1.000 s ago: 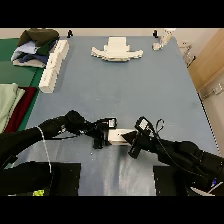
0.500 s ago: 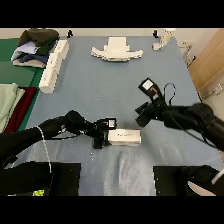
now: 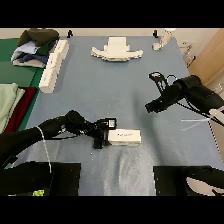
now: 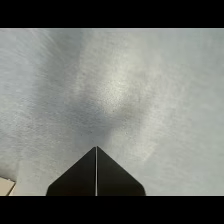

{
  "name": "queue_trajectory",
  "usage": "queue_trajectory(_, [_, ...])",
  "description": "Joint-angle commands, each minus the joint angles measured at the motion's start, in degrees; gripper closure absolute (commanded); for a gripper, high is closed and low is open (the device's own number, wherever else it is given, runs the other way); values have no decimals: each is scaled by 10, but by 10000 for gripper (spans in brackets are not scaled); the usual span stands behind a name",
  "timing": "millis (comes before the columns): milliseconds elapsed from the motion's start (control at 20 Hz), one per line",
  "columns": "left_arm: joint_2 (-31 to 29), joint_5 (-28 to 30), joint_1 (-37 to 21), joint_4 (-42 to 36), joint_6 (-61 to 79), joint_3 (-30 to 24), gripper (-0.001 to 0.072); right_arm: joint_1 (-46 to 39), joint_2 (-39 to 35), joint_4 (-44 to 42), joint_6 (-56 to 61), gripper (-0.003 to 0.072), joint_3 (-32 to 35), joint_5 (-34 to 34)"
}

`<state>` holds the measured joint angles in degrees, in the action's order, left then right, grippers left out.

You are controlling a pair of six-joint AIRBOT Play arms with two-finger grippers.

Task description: Fold the box.

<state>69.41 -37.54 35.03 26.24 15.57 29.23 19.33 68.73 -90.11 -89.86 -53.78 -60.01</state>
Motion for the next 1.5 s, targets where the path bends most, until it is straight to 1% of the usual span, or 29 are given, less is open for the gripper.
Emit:
queue_trajectory(0, [0, 2, 0, -3, 0, 0, 211, -8, 20, -22, 16, 678, -8, -24])
queue_trajectory(150, [0, 5, 0, -6, 0, 0, 210, -8, 20, -22, 16, 678, -8, -24])
queue_trajectory(300, [-6, -12, 0, -7, -6, 0, 211, -8, 20, -23, 16, 678, -8, -24])
queue_trajectory(400, [-26, -25, -2, -5, -39, 0, 210, -8, 20, -23, 16, 678, -8, -24])
queue_trajectory(500, [-57, -29, -7, 8, -88, 0, 210, -8, 20, -23, 15, 678, -8, -24])
queue_trajectory(600, [-97, -34, -24, 43, -173, 0, 211, -8, 20, -23, 16, 678, -8, -24])
queue_trajectory(700, [-144, -47, -57, 122, -312, 0, 210, -8, 20, -23, 16, 678, -8, -24])
queue_trajectory(800, [-195, -83, -116, 198, -454, 0, 211, -8, 20, -23, 16, 678, -8, -24])
queue_trajectory(850, [-223, -114, -155, 229, -497, 0, 210, -8, 20, -23, 16, 678, -8, -24])
queue_trajectory(1000, [-295, -212, -296, 279, -551, 0, 210, -8, 20, -23, 16, 678, -8, -24])
queue_trajectory(1100, [-337, -254, -407, 293, -559, 0, 211, -8, 20, -23, 16, 678, -8, -24])
queue_trajectory(1250, [-386, -277, -575, 296, -540, 0, 210, -8, 20, -23, 16, 678, -8, -24])
queue_trajectory(1300, [-393, -278, -621, 296, -522, 0, 211, -8, 20, -23, 16, 678, -8, -24])
queue_trajectory(1350, [-393, -266, -655, 296, -514, 0, 211, -8, 20, -22, 16, 678, -8, -24])
queue_trajectory(1400, [-389, -245, -674, 294, -513, -2, 211, -8, 20, -23, 16, 678, -8, -24])
queue_trajectory(1450, [-382, -229, -681, 296, -508, -2, 211, -8, 20, -23, 16, 678, -8, -24])
